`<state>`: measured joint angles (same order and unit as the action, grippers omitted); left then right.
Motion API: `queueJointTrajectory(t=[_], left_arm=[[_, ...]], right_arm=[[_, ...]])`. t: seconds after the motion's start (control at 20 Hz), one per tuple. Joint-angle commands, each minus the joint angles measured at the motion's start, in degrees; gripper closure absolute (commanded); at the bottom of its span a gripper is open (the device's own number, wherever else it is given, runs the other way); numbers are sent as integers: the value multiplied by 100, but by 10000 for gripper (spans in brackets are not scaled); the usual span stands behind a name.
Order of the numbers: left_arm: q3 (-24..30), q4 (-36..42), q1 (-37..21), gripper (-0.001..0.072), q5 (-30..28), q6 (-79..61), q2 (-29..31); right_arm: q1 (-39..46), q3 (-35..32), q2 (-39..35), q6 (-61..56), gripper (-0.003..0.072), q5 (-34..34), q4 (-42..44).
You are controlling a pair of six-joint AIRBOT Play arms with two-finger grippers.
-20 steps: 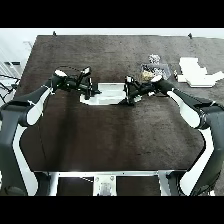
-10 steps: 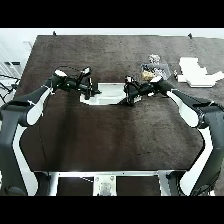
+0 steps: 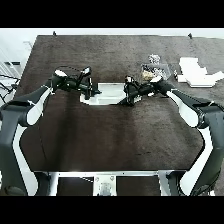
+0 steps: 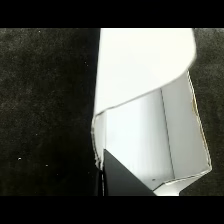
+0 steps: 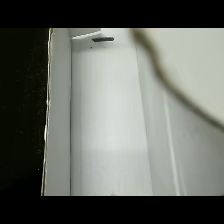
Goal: Fold the box and place the chain.
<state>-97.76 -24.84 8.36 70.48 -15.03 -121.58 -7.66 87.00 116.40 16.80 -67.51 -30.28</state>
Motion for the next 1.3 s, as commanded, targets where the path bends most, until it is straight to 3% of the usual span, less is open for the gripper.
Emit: queueJointTrajectory(t=[0.0, 0.9, 1.0, 1.25], left_arm=[[2, 0, 0, 690, -2, 0, -4], [2, 175, 0, 682, 214, -2, -2], [2, 258, 0, 293, 254, -2, -2], [-15, 243, -2, 287, 476, 2, 92]], right_arm=[[-4, 2, 2, -7, 103, 13, 7], [-2, 0, 2, -7, 103, 13, 4], [-2, 0, 2, -7, 103, 13, 4], [-2, 0, 2, -7, 103, 13, 4]])
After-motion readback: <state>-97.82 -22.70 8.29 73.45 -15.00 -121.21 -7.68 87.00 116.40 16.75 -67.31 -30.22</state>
